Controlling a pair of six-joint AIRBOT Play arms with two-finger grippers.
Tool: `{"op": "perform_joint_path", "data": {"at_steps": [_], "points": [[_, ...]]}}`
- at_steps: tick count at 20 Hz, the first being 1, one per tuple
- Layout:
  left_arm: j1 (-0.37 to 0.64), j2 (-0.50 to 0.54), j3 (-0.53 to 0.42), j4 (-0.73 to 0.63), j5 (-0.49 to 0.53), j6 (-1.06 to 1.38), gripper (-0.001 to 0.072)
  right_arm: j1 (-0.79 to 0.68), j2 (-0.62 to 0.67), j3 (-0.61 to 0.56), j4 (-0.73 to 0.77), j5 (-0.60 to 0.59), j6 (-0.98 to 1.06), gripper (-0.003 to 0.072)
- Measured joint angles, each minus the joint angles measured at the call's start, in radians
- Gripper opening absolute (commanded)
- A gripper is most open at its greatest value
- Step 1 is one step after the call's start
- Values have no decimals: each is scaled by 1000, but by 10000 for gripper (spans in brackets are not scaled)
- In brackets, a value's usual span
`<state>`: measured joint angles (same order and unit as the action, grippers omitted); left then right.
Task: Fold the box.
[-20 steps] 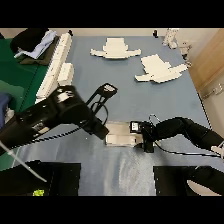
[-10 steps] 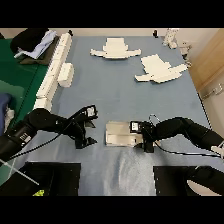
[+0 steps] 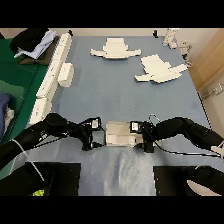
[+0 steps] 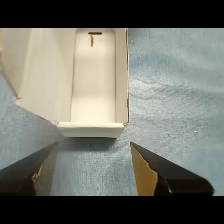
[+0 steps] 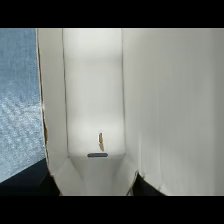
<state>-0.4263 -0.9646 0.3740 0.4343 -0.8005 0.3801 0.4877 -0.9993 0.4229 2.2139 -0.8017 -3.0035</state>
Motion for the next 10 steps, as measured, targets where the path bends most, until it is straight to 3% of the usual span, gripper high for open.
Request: {"op": "perform_joint_path", "data": {"at_steps": [10], "points": [[-84,-82,-2,-79,104,54,695,0,0,0,0,0,0,567]]}}
